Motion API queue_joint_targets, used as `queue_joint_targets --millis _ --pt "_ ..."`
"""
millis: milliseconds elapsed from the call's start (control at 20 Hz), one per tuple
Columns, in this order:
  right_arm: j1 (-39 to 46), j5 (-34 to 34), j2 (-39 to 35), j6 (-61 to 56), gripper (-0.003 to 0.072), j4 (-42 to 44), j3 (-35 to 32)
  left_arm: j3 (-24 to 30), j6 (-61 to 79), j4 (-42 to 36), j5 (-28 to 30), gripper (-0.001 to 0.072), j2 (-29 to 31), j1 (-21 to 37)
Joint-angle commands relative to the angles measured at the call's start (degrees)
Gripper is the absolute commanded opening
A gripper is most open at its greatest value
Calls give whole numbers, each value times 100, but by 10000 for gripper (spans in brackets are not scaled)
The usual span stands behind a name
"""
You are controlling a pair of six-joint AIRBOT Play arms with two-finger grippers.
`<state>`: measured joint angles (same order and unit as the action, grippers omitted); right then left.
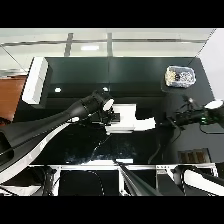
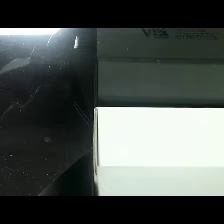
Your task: Fold the box and place the chain.
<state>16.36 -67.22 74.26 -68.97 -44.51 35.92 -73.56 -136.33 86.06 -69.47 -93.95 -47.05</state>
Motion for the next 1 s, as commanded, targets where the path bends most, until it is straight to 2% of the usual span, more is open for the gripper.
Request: queue_joint_targets --millis 0,100,250,300,350,400,500,650,700,750,950 --pt "-761 127 382 684 16 1010 -103 -4 2 2 0 27 2 4" --pt "-1174 308 380 986 16 1408 -52 -4 2 2 4 27 2 4" --pt "-1375 92 380 992 21 1381 219 -4 2 2 4 27 2 4" --pt "-1375 -120 380 990 160 1381 350 -4 0 2 4 27 2 4" --pt "-1377 -363 380 990 408 1381 472 -4 2 2 4 27 2 4" --pt "-1388 -614 380 990 582 1390 601 -4 2 2 4 27 2 4" --pt "-1443 -901 380 988 580 1405 793 -4 2 2 4 27 2 4" --pt "-1753 -809 380 769 577 1403 962 -4 2 0 2 27 2 4" --pt "-1919 -715 380 669 491 1394 1025 -4 2 0 2 27 2 4" --pt "-2074 -632 380 568 473 1379 1093 -4 2 2 2 27 2 4" --pt "-2673 -433 380 -212 473 398 1440 -4 2 2 2 28 2 4"
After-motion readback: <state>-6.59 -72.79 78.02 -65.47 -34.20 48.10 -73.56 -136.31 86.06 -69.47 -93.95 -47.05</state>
